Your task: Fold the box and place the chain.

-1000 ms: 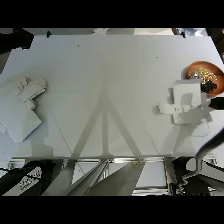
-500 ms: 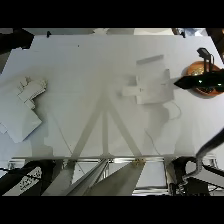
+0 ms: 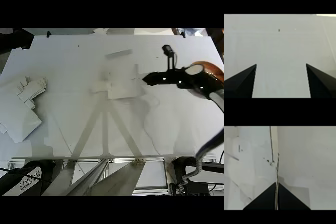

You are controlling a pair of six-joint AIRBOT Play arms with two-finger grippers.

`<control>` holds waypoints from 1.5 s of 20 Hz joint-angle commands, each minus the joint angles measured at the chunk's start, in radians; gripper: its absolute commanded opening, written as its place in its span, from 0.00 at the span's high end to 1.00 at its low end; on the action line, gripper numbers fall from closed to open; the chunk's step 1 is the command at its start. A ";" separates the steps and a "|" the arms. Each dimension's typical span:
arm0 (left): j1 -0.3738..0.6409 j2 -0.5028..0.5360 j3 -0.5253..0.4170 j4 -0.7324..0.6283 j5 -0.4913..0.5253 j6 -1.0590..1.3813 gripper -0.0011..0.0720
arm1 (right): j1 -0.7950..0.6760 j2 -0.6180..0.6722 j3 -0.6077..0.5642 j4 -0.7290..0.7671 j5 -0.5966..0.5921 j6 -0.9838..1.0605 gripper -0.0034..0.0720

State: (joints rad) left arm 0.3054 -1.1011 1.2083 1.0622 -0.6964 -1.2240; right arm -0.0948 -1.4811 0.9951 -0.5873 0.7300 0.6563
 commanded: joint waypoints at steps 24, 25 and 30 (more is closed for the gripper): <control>0.000 0.000 0.001 0.000 0.000 0.000 0.03 | 0.111 -0.031 -0.085 0.014 -0.224 -0.258 0.93; 0.000 0.000 0.001 0.000 0.000 0.000 0.03 | 0.111 -0.025 -0.085 -0.014 -0.216 -0.257 0.94; 0.000 0.000 0.001 0.000 0.000 0.000 0.03 | 0.111 -0.024 -0.085 -0.019 -0.229 -0.258 0.94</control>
State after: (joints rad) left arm 0.3054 -1.1011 1.2087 1.0622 -0.6968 -1.2240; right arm 0.0162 -1.5108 0.9104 -0.5812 0.4999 0.4023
